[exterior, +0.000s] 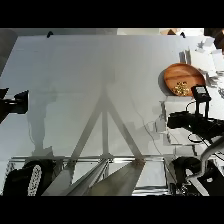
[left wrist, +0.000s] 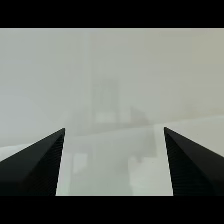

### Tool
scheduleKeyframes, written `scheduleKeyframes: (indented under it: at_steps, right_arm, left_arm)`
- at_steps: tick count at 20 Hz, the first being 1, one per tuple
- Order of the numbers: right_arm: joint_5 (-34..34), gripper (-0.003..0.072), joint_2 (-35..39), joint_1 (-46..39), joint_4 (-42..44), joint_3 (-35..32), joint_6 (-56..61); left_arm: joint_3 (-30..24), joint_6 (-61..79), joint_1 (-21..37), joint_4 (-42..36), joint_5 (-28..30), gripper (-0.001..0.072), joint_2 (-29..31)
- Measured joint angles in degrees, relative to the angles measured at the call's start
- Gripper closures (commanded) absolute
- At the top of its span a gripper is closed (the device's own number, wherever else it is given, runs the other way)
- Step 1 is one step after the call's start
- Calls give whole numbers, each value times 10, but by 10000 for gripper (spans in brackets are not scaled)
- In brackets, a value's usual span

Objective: Fold the box and place the chain.

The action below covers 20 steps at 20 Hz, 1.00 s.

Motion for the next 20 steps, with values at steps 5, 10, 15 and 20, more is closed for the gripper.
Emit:
scheduleKeyframes:
  at_steps: [5,10,15,20]
  right_arm:
    - [16,481,0,0,-34,3,15]
    - [130,329,0,0,-197,28,86]
    - [253,324,-5,-9,-329,42,106]
    - [294,273,-44,-127,-364,45,67]
  left_arm:
    - [0,0,0,0,0,16,0]
    - [0,0,0,0,0,16,0]
    - [0,0,-1,0,0,16,0]
    - [0,0,-1,0,0,16,0]
